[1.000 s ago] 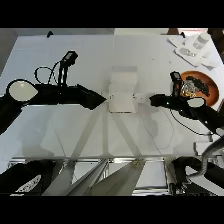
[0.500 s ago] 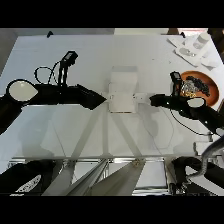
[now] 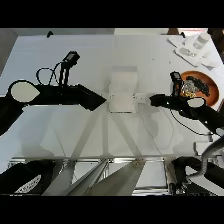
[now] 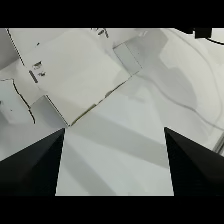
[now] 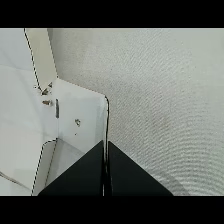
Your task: Fold the box and place the chain.
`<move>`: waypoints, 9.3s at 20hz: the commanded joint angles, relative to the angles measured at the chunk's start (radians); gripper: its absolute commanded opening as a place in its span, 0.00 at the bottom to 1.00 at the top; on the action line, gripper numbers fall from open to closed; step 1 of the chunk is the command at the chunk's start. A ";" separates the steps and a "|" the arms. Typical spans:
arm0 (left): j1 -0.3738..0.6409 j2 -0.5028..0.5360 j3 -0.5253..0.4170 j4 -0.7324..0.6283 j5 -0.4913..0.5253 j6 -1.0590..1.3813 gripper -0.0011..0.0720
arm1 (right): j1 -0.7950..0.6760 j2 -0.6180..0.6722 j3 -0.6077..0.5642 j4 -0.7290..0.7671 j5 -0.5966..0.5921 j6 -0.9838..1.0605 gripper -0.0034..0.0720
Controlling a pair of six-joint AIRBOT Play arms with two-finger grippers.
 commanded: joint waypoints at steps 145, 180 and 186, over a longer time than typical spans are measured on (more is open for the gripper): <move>0.103 -0.810 0.413 -0.311 -0.281 1.157 0.01 | 0.000 0.311 0.004 -0.128 -0.239 0.091 0.93; 0.093 -0.872 0.413 -0.324 -0.240 1.268 0.01 | 0.000 0.311 0.004 -0.129 -0.239 0.090 0.92; 0.093 -0.872 0.413 -0.325 -0.240 1.268 0.02 | 0.000 0.311 0.004 -0.129 -0.239 0.090 0.92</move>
